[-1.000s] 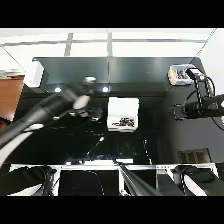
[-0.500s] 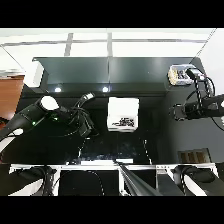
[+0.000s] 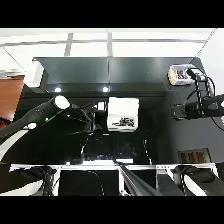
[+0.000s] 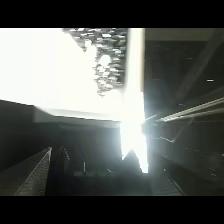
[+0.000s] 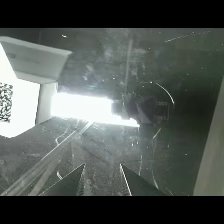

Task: Fold the box and place the chain.

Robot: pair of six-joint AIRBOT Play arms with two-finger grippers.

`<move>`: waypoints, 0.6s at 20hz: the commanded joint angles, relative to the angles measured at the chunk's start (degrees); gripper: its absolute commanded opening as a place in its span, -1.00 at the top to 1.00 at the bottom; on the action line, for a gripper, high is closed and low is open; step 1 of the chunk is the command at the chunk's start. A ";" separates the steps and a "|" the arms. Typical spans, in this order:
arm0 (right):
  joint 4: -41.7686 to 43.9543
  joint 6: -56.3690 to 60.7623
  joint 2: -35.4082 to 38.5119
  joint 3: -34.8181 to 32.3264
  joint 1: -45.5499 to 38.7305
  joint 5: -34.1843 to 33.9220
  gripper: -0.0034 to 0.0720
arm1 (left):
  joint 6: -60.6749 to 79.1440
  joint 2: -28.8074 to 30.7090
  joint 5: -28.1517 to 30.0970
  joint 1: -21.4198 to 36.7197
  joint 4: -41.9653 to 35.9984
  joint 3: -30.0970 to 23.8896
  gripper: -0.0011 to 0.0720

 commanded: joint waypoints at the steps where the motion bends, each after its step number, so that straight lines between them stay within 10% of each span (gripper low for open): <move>1: 0.02 0.02 0.04 -0.02 -0.02 -0.70 0.21 | 2.08 -3.52 -1.70 0.28 -2.23 3.41 -0.99; 12: 0.04 0.02 0.04 -0.02 -0.02 -1.46 0.21 | 2.12 -6.60 -1.31 -2.27 -5.03 4.44 -0.99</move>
